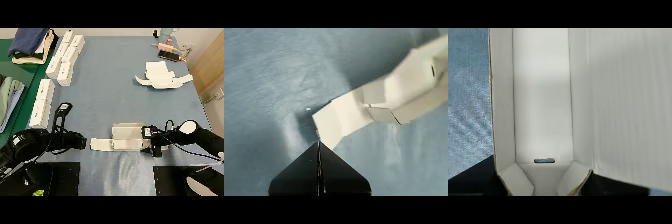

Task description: Fold the box.

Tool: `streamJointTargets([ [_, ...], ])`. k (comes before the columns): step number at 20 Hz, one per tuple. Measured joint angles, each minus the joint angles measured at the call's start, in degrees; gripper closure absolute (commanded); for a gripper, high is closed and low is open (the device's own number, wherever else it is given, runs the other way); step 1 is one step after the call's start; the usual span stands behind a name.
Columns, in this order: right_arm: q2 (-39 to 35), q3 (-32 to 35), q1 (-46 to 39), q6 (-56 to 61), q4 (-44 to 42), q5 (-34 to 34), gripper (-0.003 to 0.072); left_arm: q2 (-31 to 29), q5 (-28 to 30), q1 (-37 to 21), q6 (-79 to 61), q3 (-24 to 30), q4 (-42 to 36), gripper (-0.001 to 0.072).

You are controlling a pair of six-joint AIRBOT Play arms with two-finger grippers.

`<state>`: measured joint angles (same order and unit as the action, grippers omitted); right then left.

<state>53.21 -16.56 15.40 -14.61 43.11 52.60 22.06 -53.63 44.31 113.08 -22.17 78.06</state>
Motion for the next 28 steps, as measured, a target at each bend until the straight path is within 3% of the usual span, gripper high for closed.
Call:
streamJointTargets([
  [4, 0.00, 0.00, 0.00, -0.02, 0.00, 0.00, 0.0234, 3.78, -0.94, -2.84, 10.99, 2.12, 0.72, 0.0693],
  [7, 0.00, 0.00, 0.00, -0.02, 0.00, -0.02, 0.0234, 9.53, 3.43, -3.23, 12.09, 3.15, -3.02, 0.0693],
  [13, 0.00, 0.00, 0.02, -0.02, 0.00, -0.02, 0.0234, 21.38, 13.35, -1.73, 4.31, 3.67, -15.30, 0.0693],
  [20, 0.00, 0.00, 0.00, 0.00, 0.00, -0.02, 0.0234, 23.39, 17.55, -0.46, -7.06, 0.66, -26.86, 0.0690],
  [21, 0.00, 0.00, 0.00, 0.00, 0.00, -0.02, 0.0234, 23.32, 17.86, -0.42, -8.11, 0.00, -27.85, 0.0571],
  [22, 0.00, 0.00, 0.00, 0.00, -0.02, -0.02, 0.0234, 23.32, 18.12, -0.31, -8.83, -0.44, -28.46, 0.0288],
  [23, 0.00, 0.00, 0.00, 0.00, 0.00, -0.02, 0.0234, 23.30, 18.25, -0.31, -9.42, -0.76, -29.05, 0.0237],
  [28, 0.00, 0.00, 0.00, 0.00, 0.00, -0.02, 0.0234, 23.93, 19.37, 0.13, -11.13, -1.46, -31.78, 0.0237],
])
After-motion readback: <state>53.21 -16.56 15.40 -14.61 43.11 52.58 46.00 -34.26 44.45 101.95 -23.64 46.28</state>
